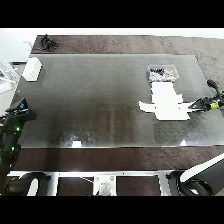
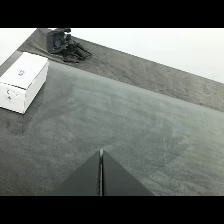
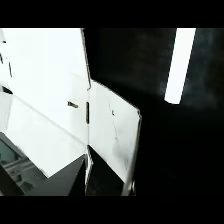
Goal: Fold the box and place the chain.
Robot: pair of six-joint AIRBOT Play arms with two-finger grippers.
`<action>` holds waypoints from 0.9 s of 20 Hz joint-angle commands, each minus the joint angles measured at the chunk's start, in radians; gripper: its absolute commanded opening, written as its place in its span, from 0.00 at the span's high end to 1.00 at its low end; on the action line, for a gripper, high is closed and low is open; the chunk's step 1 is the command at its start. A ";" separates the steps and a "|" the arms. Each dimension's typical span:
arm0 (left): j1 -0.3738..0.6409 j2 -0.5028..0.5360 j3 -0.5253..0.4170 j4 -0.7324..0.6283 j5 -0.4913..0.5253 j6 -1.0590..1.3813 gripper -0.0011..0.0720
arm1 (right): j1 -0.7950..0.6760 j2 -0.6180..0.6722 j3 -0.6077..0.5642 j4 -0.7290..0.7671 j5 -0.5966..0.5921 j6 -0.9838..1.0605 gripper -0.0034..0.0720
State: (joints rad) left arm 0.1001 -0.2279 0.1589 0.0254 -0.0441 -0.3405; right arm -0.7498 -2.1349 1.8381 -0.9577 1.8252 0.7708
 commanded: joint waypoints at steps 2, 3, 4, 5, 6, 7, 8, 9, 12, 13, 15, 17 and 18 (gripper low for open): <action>0.001 0.001 0.000 0.000 0.000 0.000 0.96 | 0.019 0.000 -0.046 0.129 0.017 -0.065 0.67; 0.001 0.001 0.000 0.000 0.000 0.000 0.96 | 0.019 0.003 -0.046 0.173 0.017 -0.065 0.81; 0.001 0.001 0.000 0.000 0.000 0.000 0.96 | 0.020 0.009 -0.046 0.188 0.018 -0.065 0.92; 0.001 0.001 0.000 0.000 0.000 0.000 0.96 | 0.024 0.020 -0.051 0.187 0.018 -0.064 0.95; 0.001 0.001 0.000 0.000 0.000 0.000 0.96 | 0.030 0.040 -0.072 0.188 0.018 -0.064 0.95; 0.001 0.001 -0.001 0.000 0.000 0.000 0.96 | 0.035 0.069 -0.107 0.188 0.018 -0.065 0.95; 0.001 0.001 0.000 0.000 0.000 0.000 0.96 | 0.044 0.106 -0.153 0.188 0.018 -0.069 0.95; 0.001 0.001 0.000 0.000 0.000 0.000 0.96 | 0.055 0.148 -0.204 0.189 0.017 -0.073 0.95; 0.001 0.001 0.000 0.000 0.000 0.000 0.96 | 0.101 0.300 -0.394 0.233 -0.012 -0.076 0.95; 0.001 0.001 0.000 0.000 0.000 0.000 0.96 | 0.123 0.358 -0.463 0.254 -0.040 -0.076 0.95; 0.001 0.000 -0.001 0.000 0.000 0.000 0.96 | 0.174 0.457 -0.584 0.338 -0.125 -0.076 0.95; 0.001 0.001 0.000 0.000 0.000 0.000 0.96 | 0.245 0.533 -0.686 0.438 -0.238 -0.075 0.95; 0.001 0.001 0.000 0.000 0.000 0.000 0.96 | 0.284 0.546 -0.716 0.490 -0.280 -0.076 0.95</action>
